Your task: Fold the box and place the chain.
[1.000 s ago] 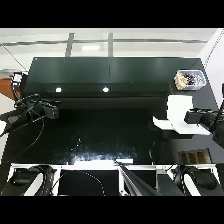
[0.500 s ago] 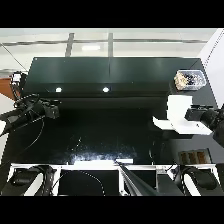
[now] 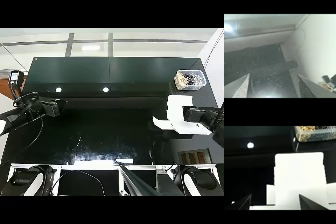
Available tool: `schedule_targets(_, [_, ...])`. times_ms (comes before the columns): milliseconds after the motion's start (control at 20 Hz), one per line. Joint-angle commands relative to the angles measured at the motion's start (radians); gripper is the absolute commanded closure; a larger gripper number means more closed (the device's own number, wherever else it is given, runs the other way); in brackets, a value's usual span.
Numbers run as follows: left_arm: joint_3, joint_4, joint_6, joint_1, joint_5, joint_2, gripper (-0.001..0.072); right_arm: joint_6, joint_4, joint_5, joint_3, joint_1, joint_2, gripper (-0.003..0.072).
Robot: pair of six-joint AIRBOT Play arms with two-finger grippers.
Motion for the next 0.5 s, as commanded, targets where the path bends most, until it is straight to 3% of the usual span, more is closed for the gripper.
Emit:
schedule_targets(0, [0.000, -0.003, -0.005, 0.000, -0.015, -0.005, 0.0024, 0.090, -0.118, -0.027, 0.007, -0.015, -0.003, -0.0020])
schedule_targets(250, [0.000, -0.005, -0.006, 0.000, -0.010, -0.004, 0.0023, 0.155, -0.396, -0.110, 0.124, -0.271, -0.174, -0.0019])
schedule_targets(350, [0.000, -0.007, -0.006, -0.003, -0.011, -0.004, 0.0020, 0.155, -0.364, -0.083, 0.180, -0.439, -0.310, -0.0017])
schedule_targets(450, [0.000, -0.006, -0.006, -0.003, -0.013, -0.004, 0.0010, 0.134, -0.238, -0.039, 0.240, -0.559, -0.449, -0.0012])
